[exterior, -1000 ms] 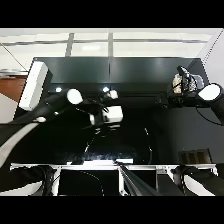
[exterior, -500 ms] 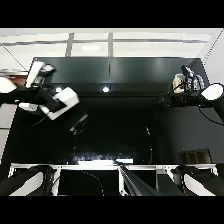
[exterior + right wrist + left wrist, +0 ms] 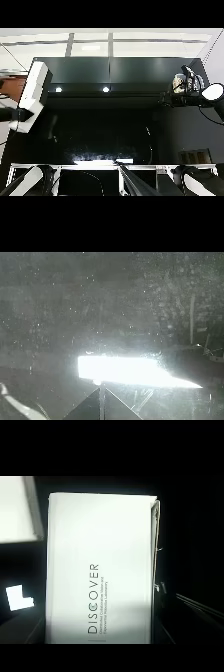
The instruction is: Fold the box and place the chain.
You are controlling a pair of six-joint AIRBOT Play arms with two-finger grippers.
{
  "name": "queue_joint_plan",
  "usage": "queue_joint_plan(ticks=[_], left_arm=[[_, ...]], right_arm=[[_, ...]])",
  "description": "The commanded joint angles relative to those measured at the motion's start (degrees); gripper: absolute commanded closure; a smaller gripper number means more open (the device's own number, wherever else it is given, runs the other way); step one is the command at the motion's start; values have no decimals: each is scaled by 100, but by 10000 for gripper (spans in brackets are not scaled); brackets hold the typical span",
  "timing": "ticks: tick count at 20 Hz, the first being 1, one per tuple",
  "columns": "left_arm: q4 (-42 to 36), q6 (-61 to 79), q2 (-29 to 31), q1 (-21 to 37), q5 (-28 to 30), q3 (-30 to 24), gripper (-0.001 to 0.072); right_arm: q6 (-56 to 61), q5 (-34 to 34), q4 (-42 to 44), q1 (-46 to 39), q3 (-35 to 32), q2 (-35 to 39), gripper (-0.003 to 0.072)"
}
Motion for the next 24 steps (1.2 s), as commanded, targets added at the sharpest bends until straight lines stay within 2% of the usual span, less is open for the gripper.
queue_joint_plan(ticks=[1, 6, 9, 12, 18, 20, 22, 23, 24], left_arm=[[455, 7, 20, 769, -72, -63, 541], [184, 442, 13, 1102, 1014, -247, 541], [-566, 1434, 13, 981, 1231, -505, 541], [-785, 1547, 11, 824, 1617, -745, 540], [-787, 1683, -46, 793, 1768, -820, 539], [-791, 1683, -79, 793, 1759, -833, 515], [-835, 1679, -96, 796, 1816, -887, 340], [-837, 1670, -116, 796, 1829, -911, 185], [-881, 1641, -136, 796, 1845, -929, -11]], right_arm=[[4, -50, 4, -2, 7, 2, 648], [9, -50, 24, -2, 7, 2, 648], [72, -76, 20, -2, 7, 2, 648], [94, -76, 22, -2, 7, 2, 648], [107, -83, 22, -2, 7, 2, 648], [138, -83, 20, -2, 7, 2, 648], [155, -83, 20, -2, 7, 2, 648], [155, -81, 20, -2, 7, 2, 648], [157, -81, 22, -2, 7, 2, 648]])
